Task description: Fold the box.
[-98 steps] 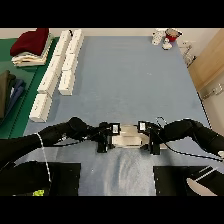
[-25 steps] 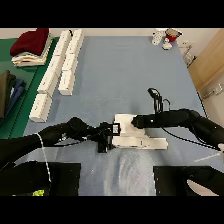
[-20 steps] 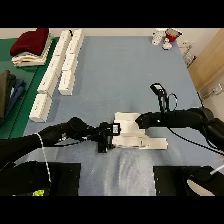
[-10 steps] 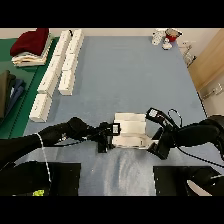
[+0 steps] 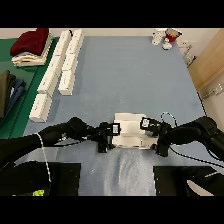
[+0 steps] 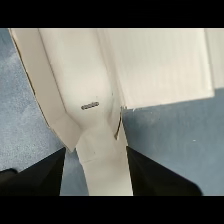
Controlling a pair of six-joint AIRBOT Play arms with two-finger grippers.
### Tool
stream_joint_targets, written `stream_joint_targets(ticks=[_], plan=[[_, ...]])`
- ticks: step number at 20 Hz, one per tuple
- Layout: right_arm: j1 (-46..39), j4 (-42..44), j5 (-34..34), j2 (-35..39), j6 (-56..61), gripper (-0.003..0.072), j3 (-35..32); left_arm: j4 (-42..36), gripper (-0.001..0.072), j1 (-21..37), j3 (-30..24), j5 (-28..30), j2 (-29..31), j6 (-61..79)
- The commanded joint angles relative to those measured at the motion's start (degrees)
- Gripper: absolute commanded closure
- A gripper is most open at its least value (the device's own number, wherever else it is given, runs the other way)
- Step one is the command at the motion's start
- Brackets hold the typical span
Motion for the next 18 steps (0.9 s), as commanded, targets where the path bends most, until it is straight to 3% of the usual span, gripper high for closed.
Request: stream_joint_targets(ticks=[1,5,8,11,12,16,17,18], plan=[[0.04,2.95,4.0,-2.12,-7.78,0.0069,-0.22,0.0,0.0356,0.02,0.07,0.0,0.0,0.02],[0.04,6.93,4.9,-2.73,-10.97,0.0084,-0.26,0.0,0.0357,0.02,0.04,0.0,0.0,0.02],[0.04,8.83,4.87,-2.73,-12.11,0.0416,-0.35,0.0,0.0357,0.0,0.04,0.0,-0.02,0.02],[0.04,11.56,5.09,-3.08,-15.63,0.0616,-0.46,0.0,0.0357,0.02,0.07,0.0,-0.02,0.0],[0.04,12.35,5.38,-3.54,-16.17,0.0646,-0.46,0.0,0.0357,0.02,0.07,0.0,-0.02,0.02],[1.77,13.6,7.3,-5.14,-17.88,0.0643,-0.44,0.0,0.0356,0.0,0.07,0.0,-0.02,0.0],[2.16,13.7,7.98,-5.51,-17.92,0.0568,-0.44,0.0,0.0356,0.02,0.07,0.0,-0.02,0.02],[2.14,14.19,8.55,-6.08,-17.97,0.0324,-0.46,0.0,0.0356,0.02,0.07,0.0,-0.02,0.02]])
